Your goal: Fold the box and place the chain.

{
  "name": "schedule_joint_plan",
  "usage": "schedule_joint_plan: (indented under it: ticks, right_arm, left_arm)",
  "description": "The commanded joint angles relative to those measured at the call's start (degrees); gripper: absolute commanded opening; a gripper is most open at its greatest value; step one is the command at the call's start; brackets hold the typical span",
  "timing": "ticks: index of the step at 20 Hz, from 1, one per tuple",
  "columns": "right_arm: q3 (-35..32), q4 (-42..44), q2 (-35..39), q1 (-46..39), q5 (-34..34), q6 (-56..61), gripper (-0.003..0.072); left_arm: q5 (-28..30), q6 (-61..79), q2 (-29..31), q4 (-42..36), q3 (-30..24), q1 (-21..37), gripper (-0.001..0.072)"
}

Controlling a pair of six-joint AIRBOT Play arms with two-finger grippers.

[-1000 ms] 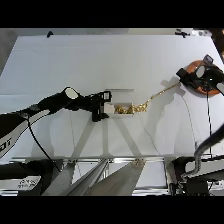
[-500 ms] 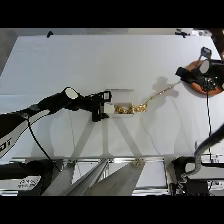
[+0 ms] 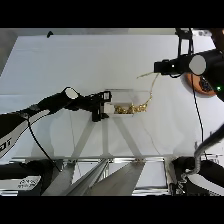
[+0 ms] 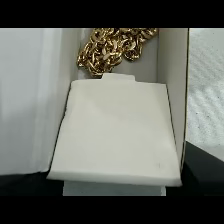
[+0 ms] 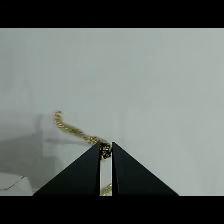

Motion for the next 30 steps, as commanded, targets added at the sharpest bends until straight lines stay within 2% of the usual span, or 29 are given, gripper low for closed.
schedule_joint_plan:
  ticks: [1, 9, 13, 17, 23, 27, 28, 29, 30]
  right_arm:
    - [0.0, 0.2, 4.6, 8.0, 5.0, 0.5, 0.0011]
    - [0.0, 1.7, 8.3, 24.1, 5.8, 2.4, 0.0011]
    - [0.0, 1.6, 7.1, 26.0, 5.6, 4.0, 0.0011]
    - [-0.3, 3.4, 0.1, 26.1, 5.7, 3.8, 0.0009]
    - [-0.4, 4.5, -14.5, 26.0, 8.8, 3.4, 0.0009]
    - [-0.3, 3.7, -18.3, 26.0, 9.7, 3.2, 0.0016]
    - [-0.3, 3.3, -17.7, 26.0, 10.2, 1.5, 0.0072]
    - [-0.3, 2.9, -16.6, 26.0, 10.7, -1.2, 0.0281]
    - [-0.3, 2.3, -14.9, 26.0, 11.1, -3.5, 0.0380]
  left_arm:
    - [0.0, 0.0, 0.0, 0.0, 0.1, 0.0, 0.0508]
    - [0.0, 0.0, 0.0, 0.0, 0.1, 0.0, 0.0508]
    - [0.0, 0.0, 0.0, 0.0, 0.1, 0.0, 0.0508]
    - [0.0, 0.0, 0.0, 0.0, 0.1, 0.0, 0.0508]
    - [0.0, 0.0, 0.0, 0.0, 0.1, 0.0, 0.0508]
    - [0.0, 0.0, 0.0, 0.0, 0.1, 0.0, 0.0508]
    - [0.0, 0.0, 0.0, 0.0, 0.1, 0.0, 0.0508]
    - [0.0, 0.0, 0.0, 0.0, 0.1, 0.0, 0.0508]
    - [0.0, 0.0, 0.0, 0.0, 0.1, 0.0, 0.0508]
